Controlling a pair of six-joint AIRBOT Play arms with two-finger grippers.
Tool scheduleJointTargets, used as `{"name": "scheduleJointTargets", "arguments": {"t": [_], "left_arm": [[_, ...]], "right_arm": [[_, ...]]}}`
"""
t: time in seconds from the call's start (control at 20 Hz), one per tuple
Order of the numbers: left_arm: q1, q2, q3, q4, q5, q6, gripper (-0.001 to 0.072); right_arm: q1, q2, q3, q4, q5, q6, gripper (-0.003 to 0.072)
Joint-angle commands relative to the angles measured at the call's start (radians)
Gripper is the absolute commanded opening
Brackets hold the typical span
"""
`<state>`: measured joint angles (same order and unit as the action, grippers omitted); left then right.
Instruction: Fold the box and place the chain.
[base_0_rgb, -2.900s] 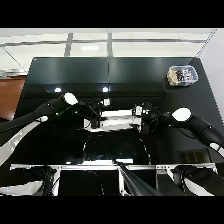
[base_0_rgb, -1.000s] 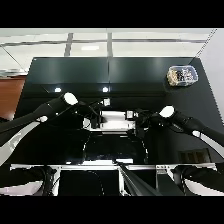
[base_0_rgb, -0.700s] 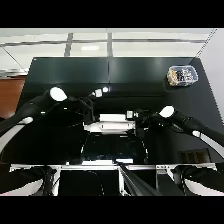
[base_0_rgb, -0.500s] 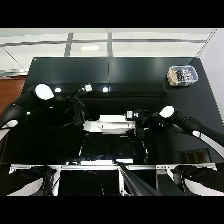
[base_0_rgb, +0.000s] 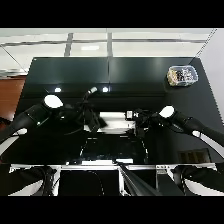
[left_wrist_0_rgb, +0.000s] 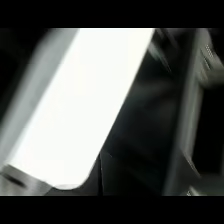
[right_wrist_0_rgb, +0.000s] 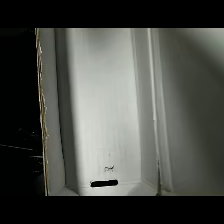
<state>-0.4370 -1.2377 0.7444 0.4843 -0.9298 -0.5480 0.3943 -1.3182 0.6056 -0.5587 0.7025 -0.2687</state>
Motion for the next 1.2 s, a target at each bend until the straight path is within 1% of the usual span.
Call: {"name": "scheduleJointTargets", "arguments": {"t": [0.0, 0.05, 0.1, 0.2, 0.25, 0.3, 0.35, 0.45, 0.55, 0.65, 0.7, 0.75, 0.8, 0.9, 1.0, 1.05, 1.15], "left_arm": [[-0.014, -0.011, 0.001, -0.1, 0.377, 0.029, 0.0026], [-0.007, -0.021, 0.006, -0.097, 0.413, 0.029, 0.0027], [0.002, -0.038, 0.011, -0.084, 0.417, 0.029, 0.0027], [0.019, -0.098, 0.017, -0.054, 0.348, 0.021, 0.0026], [0.023, -0.13, 0.018, -0.045, 0.306, 0.021, 0.0026], [0.024, -0.163, 0.018, -0.04, 0.264, 0.021, 0.0026], [0.024, -0.188, 0.02, -0.035, 0.24, 0.021, 0.0026], [0.024, -0.215, 0.023, -0.033, 0.203, 0.019, 0.0026], [0.033, -0.218, 0.024, -0.023, 0.13, 0.018, 0.0026], [0.074, -0.204, 0.056, 0.024, 0.048, 0.017, 0.0024], [0.106, -0.177, 0.08, 0.036, 0.008, 0.011, 0.0023], [0.135, -0.136, 0.095, 0.036, -0.005, -0.02, 0.0023], [0.161, -0.075, 0.098, 0.037, -0.005, -0.045, 0.0022], [0.182, 0.062, 0.082, 0.094, 0.005, -0.044, 0.0023], [0.177, 0.192, 0.015, 0.14, 0.025, -0.016, 0.0023], [0.173, 0.245, -0.039, 0.14, 0.029, 0.069, 0.0025], [0.166, 0.291, -0.129, 0.153, 0.028, 0.278, 0.0036]], "right_arm": [[0.001, -0.001, 0.001, 0.0, 0.0, 0.0, 0.0424], [0.001, -0.001, 0.001, 0.0, 0.0, 0.0, 0.0424], [0.001, -0.001, 0.001, 0.0, 0.0, 0.0, 0.0424], [0.001, -0.001, 0.001, 0.0, 0.0, 0.0, 0.0422], [0.001, -0.001, 0.001, 0.0, 0.0, 0.0, 0.0347], [0.001, -0.001, 0.001, 0.0, 0.0, 0.0, 0.017], [0.001, -0.001, 0.001, 0.0, 0.0, 0.0, 0.013], [0.001, -0.001, 0.001, 0.0, 0.0, 0.0, 0.0129], [0.001, -0.001, 0.001, 0.0, 0.0, 0.0, 0.013], [0.001, -0.001, 0.001, 0.0, 0.0, 0.0, 0.013], [0.001, -0.001, 0.001, 0.0, 0.0, 0.0, 0.013], [0.001, -0.001, 0.001, 0.0, 0.0, 0.0, 0.013], [0.001, -0.001, 0.001, 0.0, 0.0, 0.0, 0.013], [0.001, -0.001, 0.001, 0.0, 0.0, 0.0, 0.013], [0.001, -0.001, 0.001, 0.0, 0.0, 0.001, 0.013], [0.001, -0.001, 0.001, 0.0, 0.0, 0.0, 0.013], [0.001, -0.001, 0.001, 0.0, 0.0, 0.0, 0.013]]}}
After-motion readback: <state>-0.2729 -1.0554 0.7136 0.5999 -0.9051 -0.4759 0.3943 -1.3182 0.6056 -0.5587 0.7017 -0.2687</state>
